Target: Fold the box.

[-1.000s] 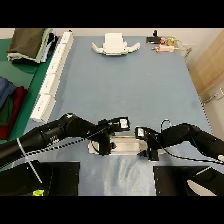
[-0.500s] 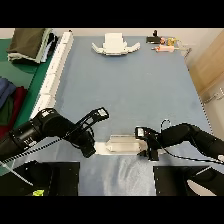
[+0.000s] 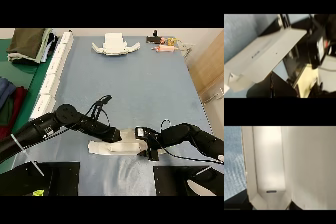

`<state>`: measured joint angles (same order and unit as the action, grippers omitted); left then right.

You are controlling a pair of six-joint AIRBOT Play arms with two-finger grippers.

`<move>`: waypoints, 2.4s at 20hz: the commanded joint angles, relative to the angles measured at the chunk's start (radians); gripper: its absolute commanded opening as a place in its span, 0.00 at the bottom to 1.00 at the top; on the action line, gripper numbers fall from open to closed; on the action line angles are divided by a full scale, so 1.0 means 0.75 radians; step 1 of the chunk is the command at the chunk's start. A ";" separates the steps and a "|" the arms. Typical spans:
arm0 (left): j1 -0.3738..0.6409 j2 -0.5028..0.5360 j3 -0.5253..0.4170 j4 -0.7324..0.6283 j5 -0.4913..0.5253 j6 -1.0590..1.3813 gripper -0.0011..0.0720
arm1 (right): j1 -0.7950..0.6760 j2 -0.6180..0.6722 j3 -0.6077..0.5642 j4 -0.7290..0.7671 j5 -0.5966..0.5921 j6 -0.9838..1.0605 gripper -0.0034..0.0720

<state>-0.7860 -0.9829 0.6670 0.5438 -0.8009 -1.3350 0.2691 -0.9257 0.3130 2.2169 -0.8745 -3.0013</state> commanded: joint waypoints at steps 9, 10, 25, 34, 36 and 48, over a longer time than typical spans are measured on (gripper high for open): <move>0.111 -0.304 0.009 0.152 0.186 -0.139 0.03 | 0.001 0.001 -0.001 0.000 0.000 0.001 0.74; 0.111 -0.315 0.009 0.173 0.186 -0.144 0.03 | 0.001 0.001 -0.001 0.000 0.000 0.001 0.74; 0.146 -0.148 0.012 0.265 0.116 0.050 0.03 | 0.001 0.001 -0.001 0.000 0.000 0.001 0.73; 0.217 0.600 -0.049 0.664 -0.447 0.453 0.04 | 0.001 0.001 -0.001 0.000 0.000 0.001 0.74; 0.217 0.682 -0.121 0.673 -0.441 0.503 0.95 | 0.001 0.001 -0.001 -0.001 0.000 0.001 0.74; 0.216 0.490 -0.344 0.457 -0.169 1.249 0.97 | 0.001 0.001 -0.001 -0.004 0.000 0.001 0.74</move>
<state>-0.6247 -0.5587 0.4274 0.9611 -0.9642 -0.6010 0.2691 -0.9257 0.3130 2.2143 -0.8745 -3.0009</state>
